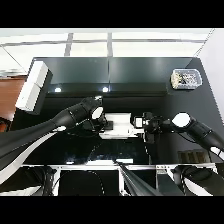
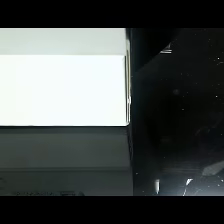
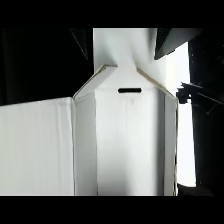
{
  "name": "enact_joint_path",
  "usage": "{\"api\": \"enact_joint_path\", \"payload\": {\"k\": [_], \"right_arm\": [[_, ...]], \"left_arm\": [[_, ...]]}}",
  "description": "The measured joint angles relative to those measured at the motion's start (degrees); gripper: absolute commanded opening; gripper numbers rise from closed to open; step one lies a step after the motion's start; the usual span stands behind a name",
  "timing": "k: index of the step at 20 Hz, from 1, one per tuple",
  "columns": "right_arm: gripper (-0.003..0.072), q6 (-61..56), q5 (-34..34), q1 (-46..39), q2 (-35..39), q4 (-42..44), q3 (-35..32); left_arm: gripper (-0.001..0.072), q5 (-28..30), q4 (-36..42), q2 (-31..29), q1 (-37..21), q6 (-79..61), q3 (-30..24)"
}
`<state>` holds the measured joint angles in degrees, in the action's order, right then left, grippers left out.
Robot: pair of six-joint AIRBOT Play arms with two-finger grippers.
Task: Fold the box and place the chain.
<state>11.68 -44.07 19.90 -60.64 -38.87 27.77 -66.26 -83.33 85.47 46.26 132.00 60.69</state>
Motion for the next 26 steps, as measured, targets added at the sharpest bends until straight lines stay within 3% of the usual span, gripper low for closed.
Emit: {"api": "enact_joint_path", "payload": {"k": [1, 2, 15, 26], "right_arm": [[0.0270, 0.28, -0.02, 0.35, -0.26, 0.85, 0.00], [0.0241, 0.33, 0.02, 0.79, -0.59, 1.42, 0.00], [0.0241, 0.87, 2.82, 3.39, -5.44, 15.89, 0.00], [0.0240, 0.83, 3.02, 3.74, -8.17, 20.59, 0.00]], "left_arm": [[0.0025, -0.07, -0.02, 0.00, 0.00, 0.00, 0.00], [0.0025, -0.13, -0.02, 0.00, 0.00, 0.00, 0.00], [0.0025, -0.31, 0.22, 0.00, -0.22, 0.02, 0.00], [0.0025, 0.20, 0.22, 0.00, -0.22, 0.00, 0.00]]}}
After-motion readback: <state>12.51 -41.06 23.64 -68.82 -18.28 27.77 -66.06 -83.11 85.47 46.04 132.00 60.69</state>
